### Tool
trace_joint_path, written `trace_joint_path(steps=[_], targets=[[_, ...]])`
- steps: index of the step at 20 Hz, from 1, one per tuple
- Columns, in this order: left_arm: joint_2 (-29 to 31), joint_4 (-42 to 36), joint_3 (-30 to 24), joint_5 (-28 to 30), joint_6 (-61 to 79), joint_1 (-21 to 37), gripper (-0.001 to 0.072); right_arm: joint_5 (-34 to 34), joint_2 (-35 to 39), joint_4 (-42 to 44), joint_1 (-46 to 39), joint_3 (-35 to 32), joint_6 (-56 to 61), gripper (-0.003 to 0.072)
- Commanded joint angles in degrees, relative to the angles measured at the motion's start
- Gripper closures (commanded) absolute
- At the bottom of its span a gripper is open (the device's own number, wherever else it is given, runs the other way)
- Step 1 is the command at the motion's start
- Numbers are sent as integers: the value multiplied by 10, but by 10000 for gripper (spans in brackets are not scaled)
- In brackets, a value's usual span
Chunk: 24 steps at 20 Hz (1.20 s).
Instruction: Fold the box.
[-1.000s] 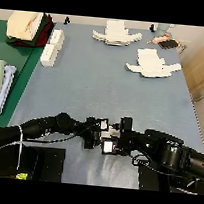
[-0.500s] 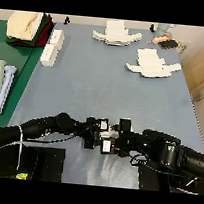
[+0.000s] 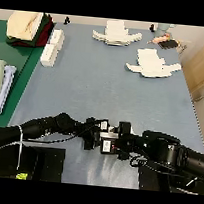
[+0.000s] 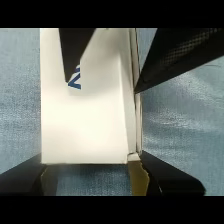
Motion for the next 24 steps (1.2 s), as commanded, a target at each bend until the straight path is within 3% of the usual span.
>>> trace_joint_path(steps=[1,7,8,9,10,13,18,24], targets=[[0,0,0,2,0,0,120,-4,10,27,0,0,-1,280],[0,0,0,2,0,0,120,5,87,41,0,0,72,283],[0,0,0,2,0,0,119,15,101,41,0,0,121,365],[0,0,0,2,0,0,120,26,114,41,0,-1,187,619],[0,0,0,2,0,0,120,26,123,40,0,-7,246,682],[0,0,0,2,0,0,120,-5,146,40,-7,-50,410,683],[0,0,0,2,0,0,120,-181,175,-8,-8,-149,558,683],[0,0,0,2,0,0,120,-184,173,-40,-12,-165,577,684]])
